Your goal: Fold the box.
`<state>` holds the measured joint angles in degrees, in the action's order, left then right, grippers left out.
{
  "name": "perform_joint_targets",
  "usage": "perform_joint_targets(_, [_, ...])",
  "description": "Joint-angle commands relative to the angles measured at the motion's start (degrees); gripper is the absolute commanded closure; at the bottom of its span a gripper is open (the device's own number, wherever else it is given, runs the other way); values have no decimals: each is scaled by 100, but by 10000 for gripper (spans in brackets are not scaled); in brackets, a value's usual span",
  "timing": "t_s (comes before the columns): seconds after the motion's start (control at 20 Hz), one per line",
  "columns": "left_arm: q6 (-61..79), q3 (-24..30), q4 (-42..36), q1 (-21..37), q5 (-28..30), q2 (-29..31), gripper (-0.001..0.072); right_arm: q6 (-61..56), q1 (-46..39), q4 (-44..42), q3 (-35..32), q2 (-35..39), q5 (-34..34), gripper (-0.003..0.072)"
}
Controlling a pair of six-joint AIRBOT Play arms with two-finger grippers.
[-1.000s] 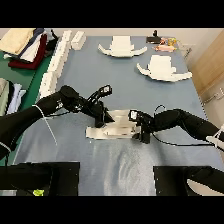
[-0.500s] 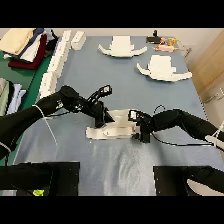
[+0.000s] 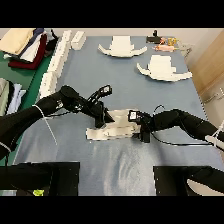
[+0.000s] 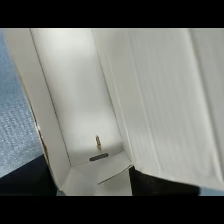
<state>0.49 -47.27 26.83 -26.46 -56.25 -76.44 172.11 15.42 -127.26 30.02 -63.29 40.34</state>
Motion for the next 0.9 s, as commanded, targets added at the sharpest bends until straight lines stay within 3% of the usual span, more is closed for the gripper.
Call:
perform_joint_targets(0.0, [2,-4,0,2,15,0,693,-7,0,35,0,4,216,176])
perform_joint_targets(0.2, [2,-4,0,2,15,2,694,-7,0,17,0,4,216,189])
perform_joint_targets(0.3, [2,-4,0,2,15,0,694,-7,0,17,0,4,210,241])
perform_joint_targets(0.85, [2,-4,0,2,15,0,694,-24,0,15,2,17,256,229])
